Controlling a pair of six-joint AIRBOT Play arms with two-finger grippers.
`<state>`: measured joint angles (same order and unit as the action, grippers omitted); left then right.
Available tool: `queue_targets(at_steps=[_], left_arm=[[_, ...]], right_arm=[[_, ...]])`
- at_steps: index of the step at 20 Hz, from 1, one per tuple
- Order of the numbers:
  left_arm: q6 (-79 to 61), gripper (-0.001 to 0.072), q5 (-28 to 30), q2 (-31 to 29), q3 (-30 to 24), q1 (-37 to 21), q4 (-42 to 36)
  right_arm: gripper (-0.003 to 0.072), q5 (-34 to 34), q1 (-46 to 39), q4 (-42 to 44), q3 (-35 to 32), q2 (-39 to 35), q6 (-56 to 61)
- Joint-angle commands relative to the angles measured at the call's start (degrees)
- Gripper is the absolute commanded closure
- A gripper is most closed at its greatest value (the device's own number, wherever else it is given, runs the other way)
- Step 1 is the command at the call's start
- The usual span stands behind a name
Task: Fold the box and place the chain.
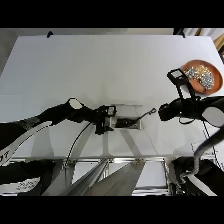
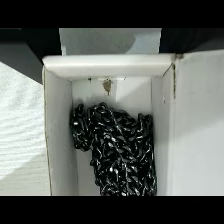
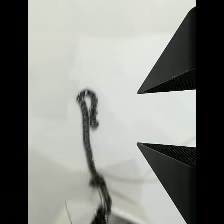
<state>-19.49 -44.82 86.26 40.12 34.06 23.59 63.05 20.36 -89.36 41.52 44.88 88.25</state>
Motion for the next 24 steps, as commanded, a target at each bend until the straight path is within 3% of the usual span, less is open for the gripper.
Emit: queue_targets(at_steps=[1, 5, 9, 19, 24], left_arm=[[0.0, 0.0456, 0.0, 0.0, 0.0, 0.0, 0.0], [0.0, 0.0456, 0.0, 0.0, 0.0, 0.0, 0.0], [0.0, 0.0456, 0.0, 0.0, 0.0, 0.0, 0.0], [0.0, 0.0456, 0.0, 0.0, 0.0, 0.0, 0.0], [0.0, 0.0456, 0.0, 0.0, 0.0, 0.0, 0.0]], right_arm=[[0.0348, -4.1, -3.7, -1.6, -0.1, 8.5, -3.4], [0.0349, -10.0, -3.7, -1.6, -0.1, 21.8, -5.6], [0.0351, -11.0, -3.6, -1.5, -0.1, 29.1, -6.3], [0.0403, -14.8, -3.6, -0.7, -0.1, 29.4, -6.3], [0.0504, -15.5, -3.6, 0.8, -0.1, 29.4, -6.4]])
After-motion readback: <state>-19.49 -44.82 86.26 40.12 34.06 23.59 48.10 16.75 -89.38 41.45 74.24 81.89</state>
